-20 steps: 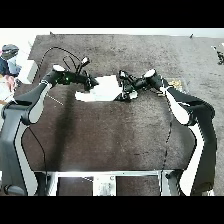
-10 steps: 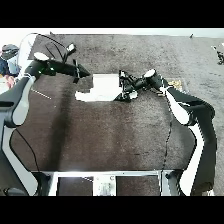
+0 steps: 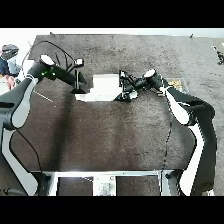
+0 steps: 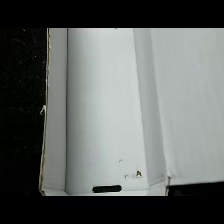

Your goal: Fold the box and place the chain.

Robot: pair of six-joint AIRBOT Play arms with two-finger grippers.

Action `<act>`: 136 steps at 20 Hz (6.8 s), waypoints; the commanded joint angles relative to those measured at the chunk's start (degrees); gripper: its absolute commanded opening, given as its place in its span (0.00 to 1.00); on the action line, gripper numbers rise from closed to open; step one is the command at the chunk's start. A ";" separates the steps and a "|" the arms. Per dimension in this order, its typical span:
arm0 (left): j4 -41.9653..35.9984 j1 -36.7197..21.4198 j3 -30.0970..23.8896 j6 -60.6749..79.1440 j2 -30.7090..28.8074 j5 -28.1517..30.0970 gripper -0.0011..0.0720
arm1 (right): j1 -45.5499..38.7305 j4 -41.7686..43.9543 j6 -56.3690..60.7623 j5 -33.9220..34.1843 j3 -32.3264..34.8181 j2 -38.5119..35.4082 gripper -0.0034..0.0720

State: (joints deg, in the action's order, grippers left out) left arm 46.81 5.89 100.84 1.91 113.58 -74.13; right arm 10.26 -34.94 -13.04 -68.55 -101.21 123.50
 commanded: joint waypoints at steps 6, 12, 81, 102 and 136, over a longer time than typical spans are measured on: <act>1.95 3.72 -3.74 -0.37 0.13 6.60 1.00 | 0.02 0.02 0.02 -0.02 0.02 0.02 0.44; 0.37 3.72 -4.79 0.04 0.13 6.01 0.98 | 0.02 0.04 0.02 -0.02 0.02 0.02 0.44; -12.52 -1.64 1.62 1.88 0.90 -19.93 0.07 | 0.02 0.02 0.02 -0.02 0.02 0.02 0.44; -1.31 -13.14 -16.04 -58.93 -7.74 -0.31 0.03 | 0.02 0.02 0.02 -0.02 0.02 0.02 0.44; -16.22 2.51 -17.97 -64.98 -7.56 12.46 0.49 | 0.02 0.02 0.02 -0.02 0.02 0.02 0.44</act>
State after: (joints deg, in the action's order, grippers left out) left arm 27.18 7.68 81.56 -58.70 106.06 -62.76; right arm 10.28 -34.92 -13.02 -68.55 -101.21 123.50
